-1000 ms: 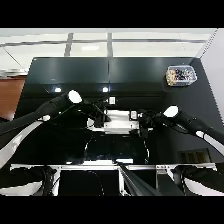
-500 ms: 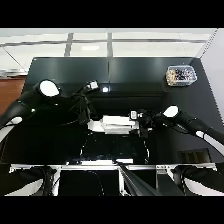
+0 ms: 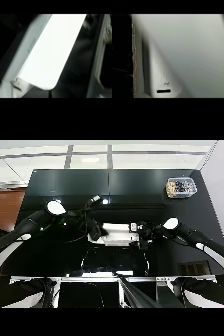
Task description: Fold the box and place the chain.
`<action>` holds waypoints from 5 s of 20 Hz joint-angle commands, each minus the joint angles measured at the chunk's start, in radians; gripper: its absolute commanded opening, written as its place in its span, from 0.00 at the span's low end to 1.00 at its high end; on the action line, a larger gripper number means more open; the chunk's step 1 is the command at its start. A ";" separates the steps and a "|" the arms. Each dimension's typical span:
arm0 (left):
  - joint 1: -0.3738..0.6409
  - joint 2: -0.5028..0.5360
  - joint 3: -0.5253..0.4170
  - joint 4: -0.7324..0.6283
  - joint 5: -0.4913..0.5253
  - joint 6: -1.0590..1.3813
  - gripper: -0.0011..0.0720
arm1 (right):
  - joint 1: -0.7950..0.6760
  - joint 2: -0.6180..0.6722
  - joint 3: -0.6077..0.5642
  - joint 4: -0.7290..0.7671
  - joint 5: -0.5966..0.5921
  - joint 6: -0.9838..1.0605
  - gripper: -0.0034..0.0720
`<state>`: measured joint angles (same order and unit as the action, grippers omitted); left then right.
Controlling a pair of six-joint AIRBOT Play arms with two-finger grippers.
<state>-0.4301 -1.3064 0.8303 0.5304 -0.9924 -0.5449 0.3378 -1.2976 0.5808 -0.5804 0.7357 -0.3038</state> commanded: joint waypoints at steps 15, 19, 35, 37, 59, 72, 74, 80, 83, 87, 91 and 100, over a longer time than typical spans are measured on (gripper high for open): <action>0.133 -0.004 0.006 -0.134 0.157 -0.033 0.05 | 0.001 -0.001 0.000 0.000 0.000 0.000 0.25; 0.195 0.208 -0.064 -0.042 0.104 -0.029 0.05 | 0.001 -0.001 0.000 0.000 0.000 0.000 0.25; -0.045 0.054 -0.110 0.270 0.195 0.581 0.93 | 0.001 -0.001 0.000 0.000 0.000 0.000 0.25; -0.050 0.048 -0.102 0.268 0.196 0.582 0.63 | 0.001 -0.001 0.000 0.000 0.000 0.000 0.25; -0.114 -0.036 -0.099 0.087 0.232 0.564 0.12 | 0.001 -0.001 0.000 0.000 0.000 0.000 0.25; -0.004 0.263 -0.063 0.359 0.097 0.164 0.05 | 0.001 -0.001 0.000 0.000 0.000 0.000 0.25; 0.062 0.310 -0.064 0.432 0.058 -0.092 0.05 | 0.001 -0.001 0.000 0.000 0.000 0.000 0.25; 0.354 0.160 -0.209 0.317 -0.081 -0.786 0.05 | 0.001 -0.001 0.000 0.000 0.000 0.000 0.25; 0.417 0.006 -0.248 0.068 -0.095 -0.608 0.05 | 0.001 -0.001 0.000 0.000 0.000 0.000 0.25; 0.334 -0.122 -0.229 0.008 -0.047 -0.554 0.05 | 0.001 -0.001 0.000 0.000 0.000 0.000 0.25; 0.256 -0.160 -0.191 0.012 -0.030 -0.531 0.05 | 0.001 -0.001 0.000 0.000 0.000 0.000 0.25; 0.288 -0.164 -0.138 -0.088 -0.171 -0.341 0.90 | 0.001 -0.001 0.000 0.000 0.000 0.000 0.25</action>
<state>-0.1455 -1.4681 0.6804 0.4683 -1.1278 -0.9222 0.3378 -1.2976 0.5808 -0.5804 0.7357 -0.3035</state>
